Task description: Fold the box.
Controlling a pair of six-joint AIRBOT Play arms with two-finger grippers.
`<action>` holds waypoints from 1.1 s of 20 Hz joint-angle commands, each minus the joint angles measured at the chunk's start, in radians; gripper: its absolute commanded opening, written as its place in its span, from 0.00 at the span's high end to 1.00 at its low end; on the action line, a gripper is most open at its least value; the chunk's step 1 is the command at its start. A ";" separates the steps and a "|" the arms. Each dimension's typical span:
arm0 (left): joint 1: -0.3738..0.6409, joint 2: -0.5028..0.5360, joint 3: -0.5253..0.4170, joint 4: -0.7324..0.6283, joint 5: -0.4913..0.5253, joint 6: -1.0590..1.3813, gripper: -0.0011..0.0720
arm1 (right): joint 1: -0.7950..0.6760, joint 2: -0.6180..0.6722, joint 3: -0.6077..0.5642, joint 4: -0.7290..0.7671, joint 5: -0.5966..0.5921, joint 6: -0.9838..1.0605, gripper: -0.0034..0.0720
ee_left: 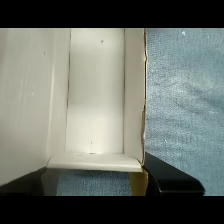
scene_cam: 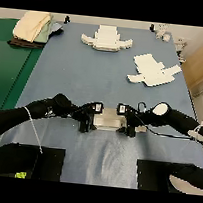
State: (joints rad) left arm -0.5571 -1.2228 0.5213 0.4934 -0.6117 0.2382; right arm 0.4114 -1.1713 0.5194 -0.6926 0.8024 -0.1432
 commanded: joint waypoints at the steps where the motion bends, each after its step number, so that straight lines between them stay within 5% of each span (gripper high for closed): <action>1: 0.000 0.000 0.001 0.000 0.002 0.000 0.36 | 0.000 0.001 0.000 0.000 0.001 0.000 0.16; 13: 0.000 0.000 0.001 0.000 0.002 0.000 0.36 | 0.000 0.001 0.000 0.001 0.000 0.005 0.15; 14: 0.000 0.000 0.001 0.000 0.002 0.000 0.36 | 0.000 0.001 0.000 0.001 0.000 0.024 0.14; 15: 0.000 0.000 0.001 0.000 0.002 0.000 0.36 | 0.000 0.001 0.000 0.000 0.000 0.042 0.00; 22: 0.000 0.000 0.001 0.000 0.002 0.000 0.36 | 0.000 0.076 0.001 -0.122 0.001 0.199 0.00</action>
State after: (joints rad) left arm -0.5571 -1.2228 0.5213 0.4934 -0.6098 0.2375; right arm 0.4118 -1.1313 0.5194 -0.7383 0.8043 -0.0319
